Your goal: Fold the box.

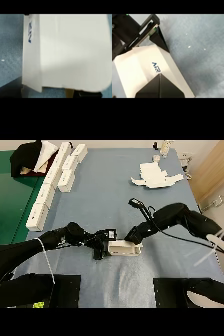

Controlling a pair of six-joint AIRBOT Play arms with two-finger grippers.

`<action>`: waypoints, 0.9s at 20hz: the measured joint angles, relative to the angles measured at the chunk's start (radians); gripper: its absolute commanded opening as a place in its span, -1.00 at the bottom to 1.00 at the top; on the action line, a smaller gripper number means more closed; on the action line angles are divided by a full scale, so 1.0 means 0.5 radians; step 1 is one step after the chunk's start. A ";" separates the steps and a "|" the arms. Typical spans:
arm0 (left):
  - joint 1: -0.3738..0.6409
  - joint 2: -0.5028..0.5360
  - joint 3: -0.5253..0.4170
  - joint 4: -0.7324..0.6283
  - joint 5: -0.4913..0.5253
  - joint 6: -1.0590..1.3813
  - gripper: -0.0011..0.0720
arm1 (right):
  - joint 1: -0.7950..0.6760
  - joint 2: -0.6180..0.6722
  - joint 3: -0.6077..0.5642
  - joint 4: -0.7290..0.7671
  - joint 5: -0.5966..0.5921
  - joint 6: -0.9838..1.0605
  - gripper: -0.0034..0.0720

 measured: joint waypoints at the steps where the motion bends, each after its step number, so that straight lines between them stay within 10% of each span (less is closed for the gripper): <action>1: 0.000 0.000 0.000 0.000 0.000 0.000 0.36 | 0.046 0.087 -0.089 -0.003 0.105 -0.027 -0.91; 14: 0.000 0.000 0.000 -0.001 0.000 0.000 0.36 | 0.447 0.685 -0.636 -0.146 1.140 -0.167 -0.90; 16: 0.000 0.000 0.000 -0.001 0.000 -0.001 0.36 | 0.456 0.696 -0.620 -0.166 1.106 -0.184 -0.10; 18: 0.000 0.000 0.000 -0.001 0.000 -0.001 0.36 | 0.461 0.702 -0.594 -0.191 1.032 -0.236 -0.06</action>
